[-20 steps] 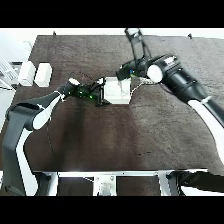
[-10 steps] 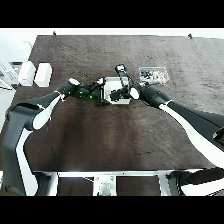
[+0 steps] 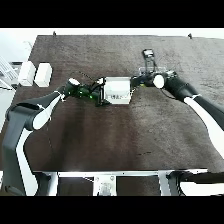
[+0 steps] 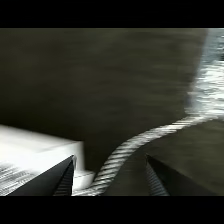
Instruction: Fold the box and place the chain.
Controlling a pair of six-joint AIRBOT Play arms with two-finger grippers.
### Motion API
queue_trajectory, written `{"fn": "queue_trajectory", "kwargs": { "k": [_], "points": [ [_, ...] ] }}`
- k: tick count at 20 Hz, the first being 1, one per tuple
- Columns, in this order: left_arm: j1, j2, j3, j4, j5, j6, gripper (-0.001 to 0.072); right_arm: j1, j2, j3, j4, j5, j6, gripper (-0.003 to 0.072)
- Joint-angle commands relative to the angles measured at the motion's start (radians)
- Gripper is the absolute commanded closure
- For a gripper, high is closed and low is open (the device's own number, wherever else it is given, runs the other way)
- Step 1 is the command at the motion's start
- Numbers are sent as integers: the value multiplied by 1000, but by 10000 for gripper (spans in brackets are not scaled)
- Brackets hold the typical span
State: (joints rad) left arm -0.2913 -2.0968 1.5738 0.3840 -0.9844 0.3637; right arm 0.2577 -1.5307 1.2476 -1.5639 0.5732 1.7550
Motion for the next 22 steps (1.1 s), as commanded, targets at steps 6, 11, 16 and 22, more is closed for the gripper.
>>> {"fn": "queue_trajectory", "kwargs": {
  "k": [6,11,16,22],
  "points": [
    [1,0,0,0,1,0,283,-213,-204,52,528,-75,-435,191],
    [1,0,0,0,5,0,284,-217,-298,106,818,-48,-710,309],
    [1,0,0,0,5,0,283,-221,-269,117,855,-43,-782,678],
    [1,0,0,0,4,0,283,-171,151,114,658,3,-654,680]
  ]
}}
